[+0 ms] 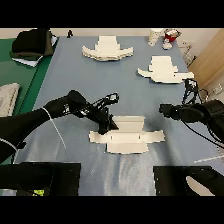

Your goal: Fold the box.

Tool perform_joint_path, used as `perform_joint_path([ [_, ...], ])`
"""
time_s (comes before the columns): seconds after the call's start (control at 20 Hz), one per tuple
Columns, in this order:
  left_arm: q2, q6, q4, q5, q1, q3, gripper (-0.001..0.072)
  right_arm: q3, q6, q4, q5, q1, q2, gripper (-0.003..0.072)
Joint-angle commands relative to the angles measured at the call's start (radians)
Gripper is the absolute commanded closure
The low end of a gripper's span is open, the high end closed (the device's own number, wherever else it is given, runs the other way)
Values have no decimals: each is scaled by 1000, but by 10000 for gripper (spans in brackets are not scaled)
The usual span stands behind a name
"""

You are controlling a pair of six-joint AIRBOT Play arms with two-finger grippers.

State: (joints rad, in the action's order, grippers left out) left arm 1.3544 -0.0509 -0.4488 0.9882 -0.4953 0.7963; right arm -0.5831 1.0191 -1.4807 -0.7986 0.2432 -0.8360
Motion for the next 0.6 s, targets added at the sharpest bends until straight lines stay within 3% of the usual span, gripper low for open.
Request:
perform_joint_path([
  [0.0,0,0,-12,-9,-3,0,696,-2,82,-76,-89,0,2,655],
  [0.05,0,-1,-12,-9,-3,0,696,-2,137,-120,-122,0,4,683],
  [0.25,0,-1,-12,-9,-3,0,696,-1,351,-362,-286,44,27,685],
  [0.4,0,-1,-12,-9,-3,0,696,2,341,-368,-404,212,74,686],
  [0.55,0,-1,-12,-9,-3,0,696,12,290,-364,-416,470,135,686],
])
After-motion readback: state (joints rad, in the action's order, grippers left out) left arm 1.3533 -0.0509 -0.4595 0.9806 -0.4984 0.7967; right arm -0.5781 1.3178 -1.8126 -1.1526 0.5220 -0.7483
